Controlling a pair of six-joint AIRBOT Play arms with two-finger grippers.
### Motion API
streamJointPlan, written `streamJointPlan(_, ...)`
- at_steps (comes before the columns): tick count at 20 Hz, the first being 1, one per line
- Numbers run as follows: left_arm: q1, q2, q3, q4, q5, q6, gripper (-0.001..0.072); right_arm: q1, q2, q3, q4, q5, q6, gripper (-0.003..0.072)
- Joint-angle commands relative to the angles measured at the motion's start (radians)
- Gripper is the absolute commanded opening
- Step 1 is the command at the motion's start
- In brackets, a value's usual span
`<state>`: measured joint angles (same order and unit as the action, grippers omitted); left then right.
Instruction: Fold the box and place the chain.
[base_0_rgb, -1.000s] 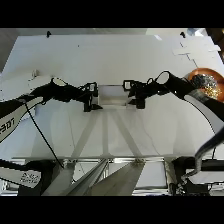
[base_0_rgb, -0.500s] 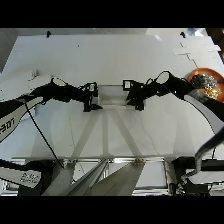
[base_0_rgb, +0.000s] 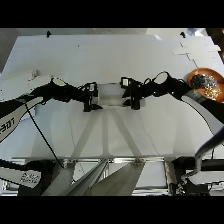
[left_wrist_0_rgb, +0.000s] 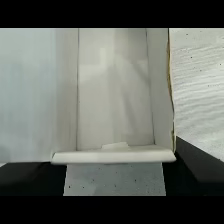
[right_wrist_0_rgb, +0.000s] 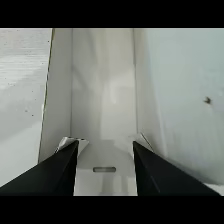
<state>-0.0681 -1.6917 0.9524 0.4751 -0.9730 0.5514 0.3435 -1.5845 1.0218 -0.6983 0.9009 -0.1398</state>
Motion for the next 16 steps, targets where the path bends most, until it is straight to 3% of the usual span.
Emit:
streamJointPlan(1,0.000,0.001,0.000,0.000,0.000,0.002,0.0217,0.021,-0.017,0.000,0.003,-0.004,0.000,0.0420)
streamJointPlan(3,0.000,0.001,0.000,0.000,0.000,0.002,0.0217,0.025,-0.023,0.000,0.003,-0.005,0.000,0.0553)
streamJointPlan(6,0.000,0.001,0.000,0.000,0.000,0.002,0.0217,0.025,-0.024,0.000,0.003,-0.007,0.000,0.0551)
streamJointPlan(7,0.000,0.001,0.000,0.000,0.000,0.002,0.0217,0.025,-0.024,0.000,0.003,-0.007,0.001,0.0519)
streamJointPlan(8,0.000,0.001,0.000,0.000,0.000,0.002,0.0217,0.025,-0.024,0.000,0.002,-0.007,0.001,0.0424)
streamJointPlan(10,0.000,0.001,0.000,0.000,0.000,0.002,0.0217,0.025,-0.024,0.000,0.002,-0.006,0.001,0.0101)
streamJointPlan(11,0.000,0.001,0.000,0.000,0.000,0.002,0.0217,0.025,-0.024,0.000,0.002,-0.009,0.001,0.0053)
streamJointPlan(16,0.000,0.001,0.000,0.000,0.000,0.002,0.0217,0.035,0.046,0.000,0.073,-0.026,0.005,0.0015)
